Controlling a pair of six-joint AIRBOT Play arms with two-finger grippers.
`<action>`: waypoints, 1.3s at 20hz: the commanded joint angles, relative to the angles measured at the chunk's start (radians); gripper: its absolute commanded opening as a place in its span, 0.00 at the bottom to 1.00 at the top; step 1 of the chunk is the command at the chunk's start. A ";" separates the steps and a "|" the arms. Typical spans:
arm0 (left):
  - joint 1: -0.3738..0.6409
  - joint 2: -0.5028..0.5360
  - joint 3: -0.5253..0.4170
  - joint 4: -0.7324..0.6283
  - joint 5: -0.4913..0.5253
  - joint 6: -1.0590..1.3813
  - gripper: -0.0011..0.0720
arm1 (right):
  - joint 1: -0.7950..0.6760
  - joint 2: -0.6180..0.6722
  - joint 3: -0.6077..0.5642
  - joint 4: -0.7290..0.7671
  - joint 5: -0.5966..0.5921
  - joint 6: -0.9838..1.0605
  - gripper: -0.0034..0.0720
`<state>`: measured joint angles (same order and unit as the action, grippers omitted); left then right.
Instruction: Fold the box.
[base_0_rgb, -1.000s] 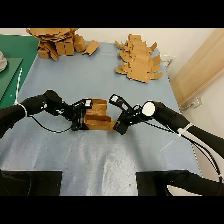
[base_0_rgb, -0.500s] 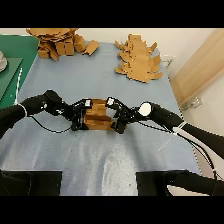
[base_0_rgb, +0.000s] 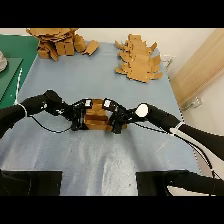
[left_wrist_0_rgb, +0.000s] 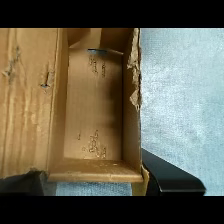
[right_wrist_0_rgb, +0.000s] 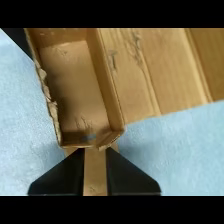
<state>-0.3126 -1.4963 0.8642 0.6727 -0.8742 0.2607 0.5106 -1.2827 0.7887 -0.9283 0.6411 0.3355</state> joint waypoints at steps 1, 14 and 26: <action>0.001 0.000 0.000 -0.002 -0.001 0.000 0.73 | 0.035 -0.001 0.000 0.008 -0.047 -0.016 0.25; 0.001 0.000 0.000 -0.004 -0.001 0.000 0.73 | 0.053 -0.032 0.000 0.082 -0.100 -0.041 0.73; 0.001 0.000 0.000 -0.005 -0.001 0.000 0.73 | -0.060 0.069 0.000 -0.252 -0.034 0.807 0.05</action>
<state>-0.3126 -1.4967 0.8642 0.6678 -0.8753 0.2604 0.5026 -1.2686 0.7887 -1.0275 0.5732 0.7300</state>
